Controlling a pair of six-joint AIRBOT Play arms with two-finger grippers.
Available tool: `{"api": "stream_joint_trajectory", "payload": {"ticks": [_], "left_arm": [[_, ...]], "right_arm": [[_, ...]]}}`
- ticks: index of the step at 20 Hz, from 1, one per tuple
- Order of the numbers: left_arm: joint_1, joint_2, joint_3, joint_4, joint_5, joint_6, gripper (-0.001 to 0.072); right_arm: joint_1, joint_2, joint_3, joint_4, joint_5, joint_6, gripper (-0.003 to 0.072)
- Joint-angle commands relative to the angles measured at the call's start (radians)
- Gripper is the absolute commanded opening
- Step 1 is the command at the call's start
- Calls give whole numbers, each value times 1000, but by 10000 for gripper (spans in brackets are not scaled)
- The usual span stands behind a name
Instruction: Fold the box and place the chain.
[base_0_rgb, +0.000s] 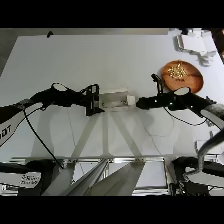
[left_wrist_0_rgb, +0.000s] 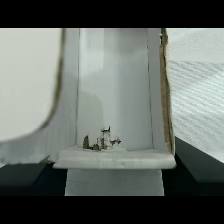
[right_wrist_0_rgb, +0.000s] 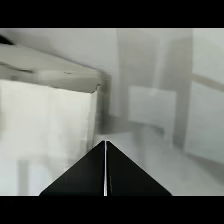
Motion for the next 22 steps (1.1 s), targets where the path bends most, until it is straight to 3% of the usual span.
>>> {"api": "stream_joint_trajectory", "payload": {"ticks": [1, 6, 7, 8, 9, 10, 16, 20, 21, 22], "left_arm": [[0, 1, 0, 0, 0, 0, 159], [0, 1, 0, 0, 0, 0, 159], [0, 1, 0, 0, 0, 0, 159], [0, 1, 0, 0, 0, 0, 159], [0, 1, 0, 0, 0, 0, 159], [0, 1, 0, 0, 0, 0, 159], [0, 1, 0, 0, 0, 0, 159], [0, 1, 0, 0, 0, 0, 159], [0, 1, 0, 0, 0, 0, 159], [0, 1, 0, 0, 0, 0, 159]], "right_arm": [[-13, 41, 0, 38, 33, -15, 3], [-12, 40, 0, 136, 95, -16, 14], [-8, 40, 0, 137, 96, -16, 71], [-2, 40, 0, 136, 92, -15, 210], [5, 40, 0, 137, 89, -15, 299], [13, 40, 0, 135, 84, -16, 299], [10, 56, 0, 132, 77, -75, 287], [-80, 142, 0, 10, 55, -58, 196], [-100, 149, 0, -34, 47, -51, 59], [-115, 147, -2, -75, 33, -32, 9]]}}
